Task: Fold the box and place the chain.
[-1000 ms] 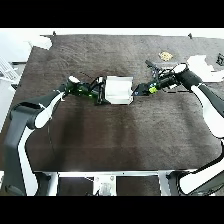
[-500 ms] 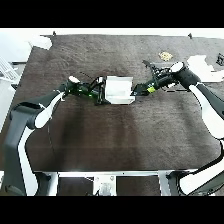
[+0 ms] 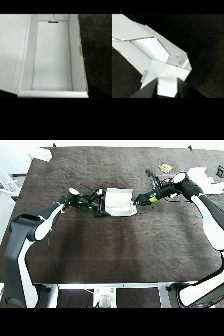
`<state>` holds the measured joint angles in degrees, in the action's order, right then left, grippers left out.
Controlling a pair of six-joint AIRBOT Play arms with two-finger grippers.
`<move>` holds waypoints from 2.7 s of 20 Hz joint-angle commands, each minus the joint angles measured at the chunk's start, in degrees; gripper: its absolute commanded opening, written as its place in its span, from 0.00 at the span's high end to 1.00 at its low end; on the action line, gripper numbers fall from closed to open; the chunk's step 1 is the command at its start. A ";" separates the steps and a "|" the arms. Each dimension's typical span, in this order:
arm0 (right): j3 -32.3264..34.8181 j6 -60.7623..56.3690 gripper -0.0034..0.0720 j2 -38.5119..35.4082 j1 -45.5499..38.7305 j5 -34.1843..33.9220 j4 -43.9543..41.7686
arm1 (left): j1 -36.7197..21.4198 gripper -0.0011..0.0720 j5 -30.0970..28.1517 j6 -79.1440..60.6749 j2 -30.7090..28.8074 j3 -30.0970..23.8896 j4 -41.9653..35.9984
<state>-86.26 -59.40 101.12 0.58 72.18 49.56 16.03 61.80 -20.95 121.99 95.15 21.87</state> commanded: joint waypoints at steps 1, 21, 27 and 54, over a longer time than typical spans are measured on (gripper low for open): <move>-0.68 0.00 0.81 -0.35 -3.13 1.55 0.61 | -0.04 0.51 0.04 -0.02 0.00 0.02 0.00; 7.17 -3.45 0.94 3.30 1.70 -10.03 3.19 | -0.04 0.51 0.02 -0.02 0.00 0.02 0.00; 2.27 -4.76 0.94 1.64 1.25 -5.01 3.54 | -0.04 0.51 0.00 -0.04 0.00 0.02 0.00; 0.98 -6.21 0.58 1.68 1.79 -0.35 -3.08 | -0.04 0.51 -0.02 -0.04 0.00 0.02 0.00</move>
<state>-85.21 -65.60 102.78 2.00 71.85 46.68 16.01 61.78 -20.97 121.99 95.18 21.85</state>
